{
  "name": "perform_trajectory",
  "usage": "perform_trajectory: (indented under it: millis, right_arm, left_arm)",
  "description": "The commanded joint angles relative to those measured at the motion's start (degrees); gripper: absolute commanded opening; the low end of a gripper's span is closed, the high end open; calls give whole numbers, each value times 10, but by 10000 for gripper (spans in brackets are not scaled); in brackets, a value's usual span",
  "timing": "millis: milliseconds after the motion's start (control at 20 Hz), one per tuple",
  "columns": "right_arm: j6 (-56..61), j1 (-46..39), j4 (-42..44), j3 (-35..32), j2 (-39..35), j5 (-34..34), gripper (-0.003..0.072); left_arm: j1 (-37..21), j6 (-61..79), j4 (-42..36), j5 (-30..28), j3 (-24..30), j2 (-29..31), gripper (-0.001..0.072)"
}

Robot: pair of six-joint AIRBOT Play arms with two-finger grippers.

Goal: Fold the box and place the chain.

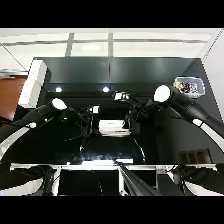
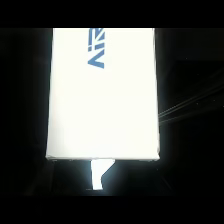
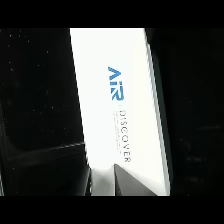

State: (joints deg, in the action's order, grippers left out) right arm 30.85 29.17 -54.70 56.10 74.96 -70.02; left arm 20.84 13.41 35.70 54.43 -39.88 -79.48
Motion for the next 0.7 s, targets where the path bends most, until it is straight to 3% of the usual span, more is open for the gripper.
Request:
perform_trajectory:
  millis: [0, 650]
  right_arm:
    - [5, 2, -9, 0, 0, -2, 233]
    - [53, 15, -26, 14, -32, 12, 246]
  left_arm:
    - [0, 0, 0, 0, 0, 0, 461]
    - [0, 0, 0, 0, 0, 0, 461]
